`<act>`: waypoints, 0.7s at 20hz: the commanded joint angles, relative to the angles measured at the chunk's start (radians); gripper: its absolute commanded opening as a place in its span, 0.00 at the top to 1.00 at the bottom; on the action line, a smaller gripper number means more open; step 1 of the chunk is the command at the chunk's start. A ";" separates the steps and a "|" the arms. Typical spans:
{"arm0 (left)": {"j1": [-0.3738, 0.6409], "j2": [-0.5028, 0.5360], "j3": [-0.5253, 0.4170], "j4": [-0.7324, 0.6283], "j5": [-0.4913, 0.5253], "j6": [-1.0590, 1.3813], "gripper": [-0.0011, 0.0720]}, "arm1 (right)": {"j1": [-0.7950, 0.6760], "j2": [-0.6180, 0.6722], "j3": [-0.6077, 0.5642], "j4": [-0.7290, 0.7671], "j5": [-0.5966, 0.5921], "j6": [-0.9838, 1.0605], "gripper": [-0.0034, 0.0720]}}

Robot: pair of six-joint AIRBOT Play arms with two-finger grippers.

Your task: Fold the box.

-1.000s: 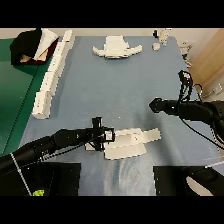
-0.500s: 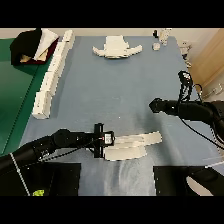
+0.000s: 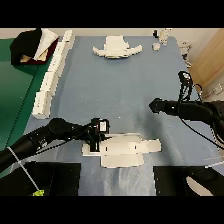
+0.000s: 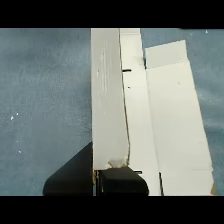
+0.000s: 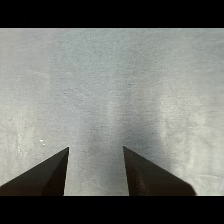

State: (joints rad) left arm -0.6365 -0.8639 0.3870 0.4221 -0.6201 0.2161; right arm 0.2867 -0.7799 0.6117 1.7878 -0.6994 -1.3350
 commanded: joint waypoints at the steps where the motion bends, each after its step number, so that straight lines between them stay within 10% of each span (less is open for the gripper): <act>1: 0.020 -0.035 0.008 -0.007 -0.052 0.030 0.97 | 0.000 0.000 0.000 0.002 0.001 0.000 0.26; 12: 0.020 -0.041 0.008 -0.003 -0.090 0.026 0.97 | 0.000 0.000 0.000 0.021 -0.047 0.000 0.29; 13: 0.020 -0.041 0.008 -0.003 -0.090 0.026 0.97 | 0.000 0.000 0.000 0.035 -0.073 0.000 0.41; 14: 0.020 -0.040 0.008 -0.003 -0.090 0.026 0.97 | 0.000 0.000 0.000 0.054 -0.102 0.000 0.74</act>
State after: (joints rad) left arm -0.6174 -0.9039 0.3943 0.4164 -0.7063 0.2420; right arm 0.2867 -0.7799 0.6117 1.8107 -0.7399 -1.3350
